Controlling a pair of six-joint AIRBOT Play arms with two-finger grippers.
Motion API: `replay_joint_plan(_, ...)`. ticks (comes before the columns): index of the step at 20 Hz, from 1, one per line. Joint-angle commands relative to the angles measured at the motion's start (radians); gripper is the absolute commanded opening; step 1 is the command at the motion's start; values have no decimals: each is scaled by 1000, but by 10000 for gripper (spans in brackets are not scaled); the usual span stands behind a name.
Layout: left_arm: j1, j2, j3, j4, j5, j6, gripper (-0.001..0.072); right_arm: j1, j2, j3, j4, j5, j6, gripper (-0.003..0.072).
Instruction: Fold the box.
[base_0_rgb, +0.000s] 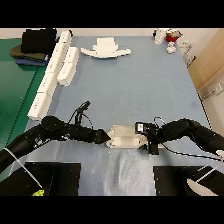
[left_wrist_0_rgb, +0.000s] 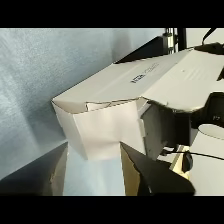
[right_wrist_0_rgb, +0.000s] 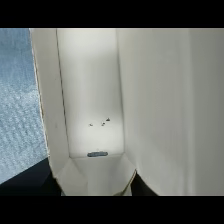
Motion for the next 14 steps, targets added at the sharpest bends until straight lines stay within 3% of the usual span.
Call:
replay_joint_plan(1, -57, 0, 24, 61, 68, -114, 473, 0, 0, 1, 0, 0, 0, 519)
replay_joint_plan(4, -230, -4, 70, 291, 222, -395, 472, 0, 0, 1, 0, 0, 0, 518)
replay_joint_plan(6, -317, -32, 107, 437, 268, -581, 473, 0, 0, 1, 0, 0, 0, 519)
replay_joint_plan(10, -416, -147, 208, 640, 243, -822, 473, 0, 0, 1, 0, 0, 0, 519)
replay_joint_plan(14, -467, -261, 328, 893, 96, -1115, 473, 0, 0, 1, 0, 0, 0, 518)
